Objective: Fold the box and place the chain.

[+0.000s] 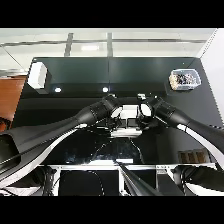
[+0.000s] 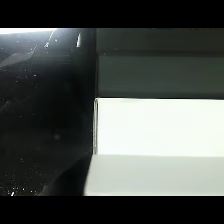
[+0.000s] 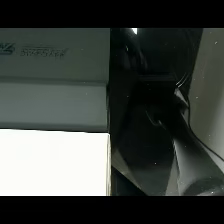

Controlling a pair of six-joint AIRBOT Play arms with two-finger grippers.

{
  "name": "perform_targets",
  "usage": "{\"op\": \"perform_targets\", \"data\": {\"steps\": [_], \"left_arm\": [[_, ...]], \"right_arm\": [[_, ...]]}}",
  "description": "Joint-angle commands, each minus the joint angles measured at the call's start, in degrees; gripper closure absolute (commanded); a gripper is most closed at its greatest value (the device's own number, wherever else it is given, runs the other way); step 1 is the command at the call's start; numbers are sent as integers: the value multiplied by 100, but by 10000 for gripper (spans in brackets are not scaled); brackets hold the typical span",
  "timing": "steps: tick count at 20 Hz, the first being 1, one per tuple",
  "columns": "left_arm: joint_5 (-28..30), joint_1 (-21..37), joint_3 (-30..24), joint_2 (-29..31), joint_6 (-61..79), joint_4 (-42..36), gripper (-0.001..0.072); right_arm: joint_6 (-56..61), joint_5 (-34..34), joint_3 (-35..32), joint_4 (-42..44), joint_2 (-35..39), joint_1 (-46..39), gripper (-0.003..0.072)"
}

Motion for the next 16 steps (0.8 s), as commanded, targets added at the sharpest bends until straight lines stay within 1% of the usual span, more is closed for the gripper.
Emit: {"op": "perform_targets", "data": {"steps": [1,4,6,8,10,11,13,14,15,16], "left_arm": [[9,4,4,0,-13,-2,681],[26,4,4,0,-13,-2,680],[24,4,4,0,-13,0,681],[17,4,4,0,-13,0,680],[20,4,4,0,-11,0,681],[20,4,4,0,-11,0,681],[20,4,4,0,-11,0,680],[20,4,4,0,-13,0,681],[20,4,4,0,-11,0,681],[20,4,4,0,-13,0,680]], "right_arm": [[11,-17,7,-24,98,4,383],[-155,-20,7,-92,605,4,379],[-339,85,7,-151,1231,4,379],[-337,278,7,-625,1969,4,379],[-197,396,4,-1725,2629,2,379],[-138,437,4,-2557,2874,2,379],[-142,413,4,-4048,3045,-109,379],[-144,214,-22,-4505,3027,-319,379],[-142,-225,-98,-4666,3021,-625,379],[-140,-879,-225,-4640,3016,-1058,378]]}}
